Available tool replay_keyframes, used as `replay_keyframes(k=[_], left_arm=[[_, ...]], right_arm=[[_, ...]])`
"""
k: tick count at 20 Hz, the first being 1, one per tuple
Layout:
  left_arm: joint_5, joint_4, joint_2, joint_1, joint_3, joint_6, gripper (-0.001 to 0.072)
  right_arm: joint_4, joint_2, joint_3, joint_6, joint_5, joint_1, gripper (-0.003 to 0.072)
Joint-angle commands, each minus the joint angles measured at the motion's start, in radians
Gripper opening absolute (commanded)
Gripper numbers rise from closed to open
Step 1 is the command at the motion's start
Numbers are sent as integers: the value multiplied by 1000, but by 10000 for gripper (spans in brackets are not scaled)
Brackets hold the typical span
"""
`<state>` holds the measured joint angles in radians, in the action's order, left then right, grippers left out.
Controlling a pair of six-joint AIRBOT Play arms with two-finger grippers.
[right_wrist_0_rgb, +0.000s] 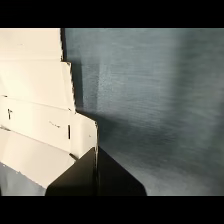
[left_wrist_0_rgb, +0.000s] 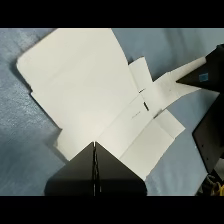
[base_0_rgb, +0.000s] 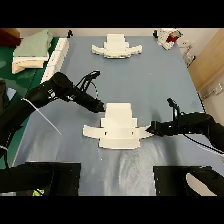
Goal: Fold the box.
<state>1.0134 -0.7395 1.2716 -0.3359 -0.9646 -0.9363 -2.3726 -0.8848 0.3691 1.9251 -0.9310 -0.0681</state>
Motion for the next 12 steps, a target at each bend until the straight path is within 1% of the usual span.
replay_keyframes(k=[1, 4, 5, 6, 7, 8, 9, 12], left_arm=[[4, 16, 1, 35, -17, -2, 14], [51, 39, 8, 122, -19, -5, 15], [82, 58, 21, 152, -19, -3, 37], [114, 74, 38, 174, -19, -4, 298], [148, 92, 61, 194, -19, -4, 417], [168, 104, 85, 206, -19, -3, 417], [174, 106, 107, 211, -19, -4, 346], [193, 109, 170, 211, -19, 16, 352]], right_arm=[[-7, 19, -3, 113, 11, -39, 5], [-11, 80, -28, 127, 50, -81, 4], [-11, 105, -48, 126, 81, -98, 4], [-16, 125, -67, 126, 109, -109, 4], [-19, 146, -86, 125, 134, -119, 4], [-19, 161, -100, 120, 142, -126, 4], [-19, 173, -110, 115, 141, -127, 4], [-20, 199, -121, 113, 145, -127, 4]])
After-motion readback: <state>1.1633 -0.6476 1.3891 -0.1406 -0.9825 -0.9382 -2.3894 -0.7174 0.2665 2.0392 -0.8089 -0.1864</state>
